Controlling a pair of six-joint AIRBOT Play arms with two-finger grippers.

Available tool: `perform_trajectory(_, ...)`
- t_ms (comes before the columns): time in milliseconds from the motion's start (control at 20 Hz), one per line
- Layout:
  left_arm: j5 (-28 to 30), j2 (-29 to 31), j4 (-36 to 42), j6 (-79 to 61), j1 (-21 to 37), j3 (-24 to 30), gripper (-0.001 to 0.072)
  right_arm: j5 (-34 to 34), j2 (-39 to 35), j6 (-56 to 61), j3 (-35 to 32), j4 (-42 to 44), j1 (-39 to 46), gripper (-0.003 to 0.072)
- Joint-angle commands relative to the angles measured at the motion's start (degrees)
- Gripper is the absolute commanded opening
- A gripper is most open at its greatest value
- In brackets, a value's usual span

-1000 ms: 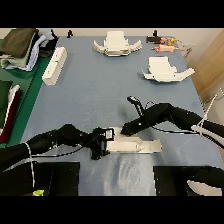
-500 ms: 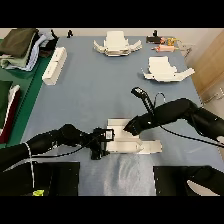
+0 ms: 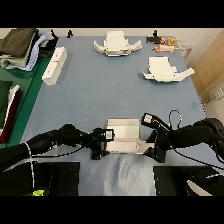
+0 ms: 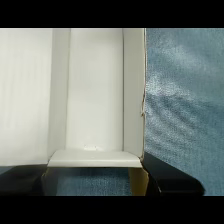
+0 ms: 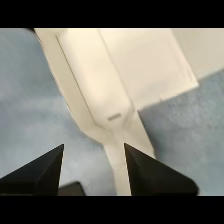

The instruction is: Fold the box.

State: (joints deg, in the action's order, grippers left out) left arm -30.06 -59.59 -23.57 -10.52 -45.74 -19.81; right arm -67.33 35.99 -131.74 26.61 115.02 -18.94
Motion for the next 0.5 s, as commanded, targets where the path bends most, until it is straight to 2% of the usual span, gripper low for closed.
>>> perform_trajectory(0,0.0,0.0,0.0,0.0,0.0,0.0,0.0472,3.5,-0.6,-8.3,-1.6,-6.8,0.0,0.059)
perform_trajectory(100,0.0,0.0,0.0,0.0,0.0,0.0,0.0472,6.9,1.8,-12.5,-1.6,-5.9,0.0,0.0591)
perform_trajectory(300,0.0,0.0,0.0,0.0,0.0,0.0,0.0472,8.6,7.5,-19.6,-1.6,-1.5,-0.4,0.0591)
perform_trajectory(450,0.0,0.0,0.0,0.0,0.0,0.0,0.0472,10.4,9.0,-20.5,-1.6,-1.3,-3.8,0.0587)
